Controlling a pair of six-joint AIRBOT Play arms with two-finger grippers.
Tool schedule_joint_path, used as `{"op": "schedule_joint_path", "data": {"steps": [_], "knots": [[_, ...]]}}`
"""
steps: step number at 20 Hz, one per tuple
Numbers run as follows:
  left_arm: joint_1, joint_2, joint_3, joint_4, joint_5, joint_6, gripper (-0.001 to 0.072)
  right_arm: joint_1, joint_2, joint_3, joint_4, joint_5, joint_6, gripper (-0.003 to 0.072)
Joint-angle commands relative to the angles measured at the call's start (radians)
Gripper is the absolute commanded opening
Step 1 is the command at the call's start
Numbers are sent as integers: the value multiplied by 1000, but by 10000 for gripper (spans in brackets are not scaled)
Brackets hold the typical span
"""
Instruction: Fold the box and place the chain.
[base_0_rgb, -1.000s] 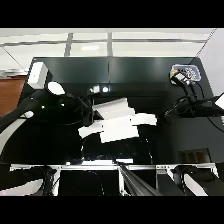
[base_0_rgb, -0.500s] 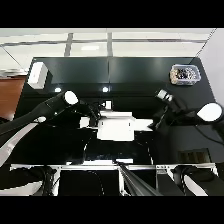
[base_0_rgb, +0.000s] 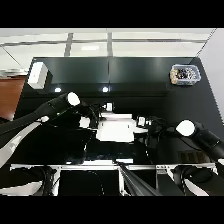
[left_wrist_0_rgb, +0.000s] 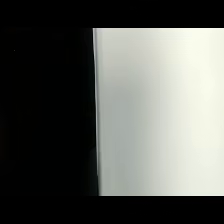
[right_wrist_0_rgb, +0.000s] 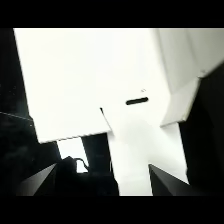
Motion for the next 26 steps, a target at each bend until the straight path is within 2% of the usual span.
{"op": "schedule_joint_path", "data": {"steps": [1, 3, 7, 11, 18, 22, 26], "knots": [[-1, -1, 1, 1, 2, -1, 23, 18, -42, -8, 98, 3, -150, 662], [-1, -1, 1, 1, 2, -1, 24, 32, -68, -8, 132, 1, -255, 661], [-1, -2, 2, 1, 2, -1, 24, 86, -120, -8, 165, -86, -287, 661], [-1, -2, 2, 1, 2, -1, 24, 138, -138, -8, 174, -109, -336, 661], [-1, -2, 2, 1, 2, -1, 24, 139, -138, 0, 222, -181, -336, 661], [-1, -1, 2, 1, 2, -1, 24, 131, -137, 29, 224, -179, -339, 661], [-1, -1, 2, 1, -2, -1, 24, 59, -137, 69, 225, -156, -340, 661]]}}
